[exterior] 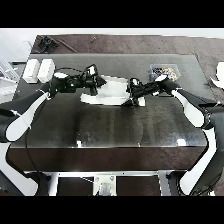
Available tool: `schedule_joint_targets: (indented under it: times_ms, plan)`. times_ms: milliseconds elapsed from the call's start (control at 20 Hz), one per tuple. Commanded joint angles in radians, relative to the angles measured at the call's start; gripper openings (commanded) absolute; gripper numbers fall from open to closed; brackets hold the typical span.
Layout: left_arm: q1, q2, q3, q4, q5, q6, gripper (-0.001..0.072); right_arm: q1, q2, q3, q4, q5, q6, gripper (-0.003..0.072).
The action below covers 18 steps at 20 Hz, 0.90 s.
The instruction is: Fold the box and place the chain.
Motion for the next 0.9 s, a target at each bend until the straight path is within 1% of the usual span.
schedule_joint_targets:
  times_ms: [0, 350, 550, 850]
  plan:
    - [0.012, -0.005, 0.001, -0.024, 0.007, 0.003, 0.0018, 0.0, 0.0, 0.0, -0.003, 0.003, 0.0, 0.0564]
    - [0.012, -0.006, 0.003, -0.042, -0.006, 0.003, 0.0018, 0.0, 0.0, 0.0, -0.003, 0.003, 0.0, 0.0564]
    - [0.012, -0.034, 0.042, -0.043, -0.05, -0.068, 0.0017, 0.0, 0.0, 0.0, -0.003, 0.003, 0.0, 0.0564]
    - [0.012, -0.058, 0.081, -0.03, -0.063, -0.132, 0.0018, 0.0, 0.0, 0.0, -0.003, 0.003, 0.0, 0.0564]
